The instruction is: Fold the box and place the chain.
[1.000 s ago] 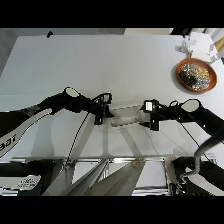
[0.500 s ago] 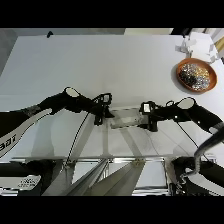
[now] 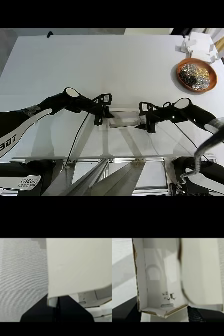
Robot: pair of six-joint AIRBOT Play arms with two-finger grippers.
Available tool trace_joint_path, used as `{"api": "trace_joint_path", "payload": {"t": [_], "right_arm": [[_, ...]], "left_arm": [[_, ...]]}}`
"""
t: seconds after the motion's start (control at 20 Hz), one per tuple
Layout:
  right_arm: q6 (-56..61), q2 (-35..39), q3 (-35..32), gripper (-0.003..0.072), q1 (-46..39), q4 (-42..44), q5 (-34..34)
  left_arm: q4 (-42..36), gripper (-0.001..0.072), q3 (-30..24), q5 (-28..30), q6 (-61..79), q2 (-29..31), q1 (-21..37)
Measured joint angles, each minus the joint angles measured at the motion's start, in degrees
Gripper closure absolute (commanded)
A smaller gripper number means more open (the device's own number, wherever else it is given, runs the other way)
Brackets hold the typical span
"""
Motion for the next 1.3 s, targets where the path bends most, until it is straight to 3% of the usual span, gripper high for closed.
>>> {"api": "trace_joint_path", "payload": {"t": [0.5, 0.6, 1.3], "right_arm": [[0.2, -1.0, 0.0, 0.0235, 0.0, -1.1, -0.5], [0.2, -1.0, 0.0, 0.0285, 0.0, -1.3, -0.6], [0.2, -1.0, 0.0, 0.0395, 0.1, -3.3, -1.8]], "left_arm": [[-0.1, 0.0681, 0.0, 0.0, 0.0, 0.0, 0.0], [-0.1, 0.0681, 0.0, 0.0, 0.0, 0.0, 0.0], [-0.1, 0.0681, 0.0, 0.0, -0.1, 0.0, 0.0]]}}
